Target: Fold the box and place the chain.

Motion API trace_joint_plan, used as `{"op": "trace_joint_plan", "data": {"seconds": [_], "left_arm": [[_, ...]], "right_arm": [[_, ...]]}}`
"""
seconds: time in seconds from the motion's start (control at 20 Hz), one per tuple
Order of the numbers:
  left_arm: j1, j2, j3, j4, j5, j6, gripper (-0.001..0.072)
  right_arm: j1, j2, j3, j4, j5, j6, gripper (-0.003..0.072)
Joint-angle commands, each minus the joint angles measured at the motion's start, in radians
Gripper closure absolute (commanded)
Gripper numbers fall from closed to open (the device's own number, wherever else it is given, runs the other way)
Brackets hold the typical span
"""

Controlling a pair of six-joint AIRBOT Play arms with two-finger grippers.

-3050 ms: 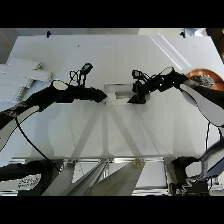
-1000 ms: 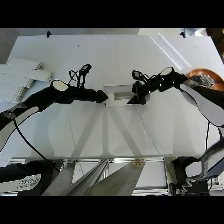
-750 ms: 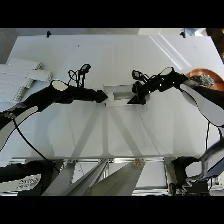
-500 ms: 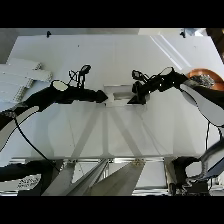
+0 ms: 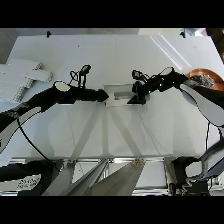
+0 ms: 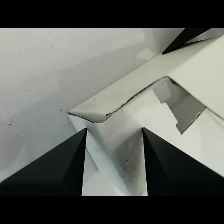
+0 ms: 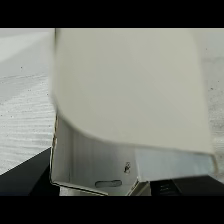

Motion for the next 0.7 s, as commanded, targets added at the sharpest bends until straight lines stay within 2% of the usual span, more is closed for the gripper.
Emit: {"op": "trace_joint_plan", "data": {"seconds": [0.0, 0.1, 0.35, 0.4, 0.55, 0.65], "left_arm": [[-0.023, -0.001, 0.0, 0.047, 0.016, 0.023, 0.0373], [-0.026, 0.0, 0.0, 0.051, 0.026, 0.023, 0.0397], [-0.028, 0.005, 0.0, 0.115, 0.037, 0.02, 0.0402], [-0.029, 0.009, 0.0, 0.118, 0.039, 0.019, 0.0433], [-0.029, 0.016, 0.001, 0.129, 0.042, -0.002, 0.0434], [-0.035, 0.016, 0.001, 0.203, 0.042, -0.098, 0.0434]], "right_arm": [[0.0, 0.001, 0.0, 0.0, 0.001, 0.0, 0.0279], [0.0, 0.001, 0.0, 0.0, 0.001, 0.0, 0.0279], [0.0, 0.001, 0.0, 0.0, 0.001, 0.0, 0.0279], [0.0, 0.001, 0.0, 0.0, 0.001, 0.0, 0.0279], [0.0, 0.001, 0.0, 0.0, 0.001, 0.0, 0.0279], [0.0, 0.001, 0.0, 0.0, 0.001, 0.0, 0.0279]]}}
